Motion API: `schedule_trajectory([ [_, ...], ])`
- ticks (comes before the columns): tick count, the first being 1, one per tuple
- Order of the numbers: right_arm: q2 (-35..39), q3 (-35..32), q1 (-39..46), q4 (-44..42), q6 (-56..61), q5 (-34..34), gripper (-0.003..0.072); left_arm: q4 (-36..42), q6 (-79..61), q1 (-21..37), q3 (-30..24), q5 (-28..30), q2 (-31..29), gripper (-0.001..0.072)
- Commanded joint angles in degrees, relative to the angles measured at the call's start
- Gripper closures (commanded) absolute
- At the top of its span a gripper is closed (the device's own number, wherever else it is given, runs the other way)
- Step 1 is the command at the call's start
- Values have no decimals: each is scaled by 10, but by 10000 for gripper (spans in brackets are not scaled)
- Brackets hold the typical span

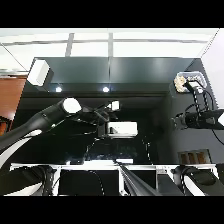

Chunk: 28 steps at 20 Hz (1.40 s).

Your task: Fold the box and place the chain.

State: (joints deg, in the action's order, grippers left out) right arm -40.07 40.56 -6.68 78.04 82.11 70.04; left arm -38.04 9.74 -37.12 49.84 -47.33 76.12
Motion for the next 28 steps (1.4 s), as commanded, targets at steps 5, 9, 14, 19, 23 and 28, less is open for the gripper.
schedule_trajectory([
  [5,0,-9,0,-1,0,-14,675,24,30,-27,35,-26,63,-10],
  [9,0,-9,0,-1,0,-28,674,20,24,-43,35,-17,63,-10],
  [14,0,-9,0,-1,0,-37,674,-39,25,-85,35,24,72,-10],
  [19,0,-9,0,-1,0,-37,675,-85,26,-114,35,72,100,8],
  [23,0,-9,0,-1,0,-36,674,-113,91,-87,38,70,60,350],
  [28,0,-9,0,0,0,-43,675,-286,309,89,38,-23,-25,349],
])
